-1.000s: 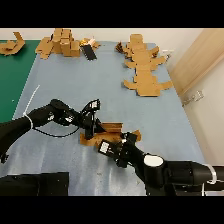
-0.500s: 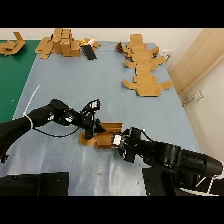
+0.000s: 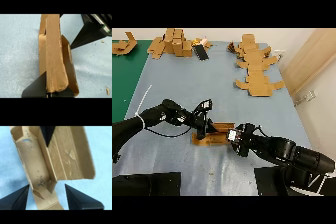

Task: Fold the box.

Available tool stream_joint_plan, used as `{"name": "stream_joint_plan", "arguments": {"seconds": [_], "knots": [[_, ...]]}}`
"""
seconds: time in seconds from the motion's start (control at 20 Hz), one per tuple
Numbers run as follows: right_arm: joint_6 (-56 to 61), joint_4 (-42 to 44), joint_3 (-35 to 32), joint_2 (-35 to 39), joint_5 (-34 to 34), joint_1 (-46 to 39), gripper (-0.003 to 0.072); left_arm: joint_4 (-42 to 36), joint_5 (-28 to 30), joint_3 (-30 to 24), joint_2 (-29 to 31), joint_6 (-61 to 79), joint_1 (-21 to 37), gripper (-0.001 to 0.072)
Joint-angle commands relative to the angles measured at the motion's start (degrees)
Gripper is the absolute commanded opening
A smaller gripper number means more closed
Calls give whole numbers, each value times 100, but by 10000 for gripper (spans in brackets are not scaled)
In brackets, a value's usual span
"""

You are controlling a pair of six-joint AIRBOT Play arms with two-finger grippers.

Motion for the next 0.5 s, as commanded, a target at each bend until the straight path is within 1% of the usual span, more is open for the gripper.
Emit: {"name": "stream_joint_plan", "arguments": {"seconds": [0.0,0.1,0.25,0.3,0.35,0.45], "knots": [[-787,649,-4,-2,70,-332,716,2,0,-2,2,0,2,11],[-1694,1497,-4,-55,151,-638,716,2,0,-2,2,0,2,12],[-3622,3257,2,-232,120,-1244,716,2,0,-2,2,0,2,11],[-4238,3832,28,-313,28,-1449,716,2,0,-2,2,0,2,11],[-4739,4234,74,-404,-116,-1622,716,2,0,-2,2,0,2,11],[-5488,4771,251,-664,-511,-1932,715,2,0,-2,2,0,2,12]]}}
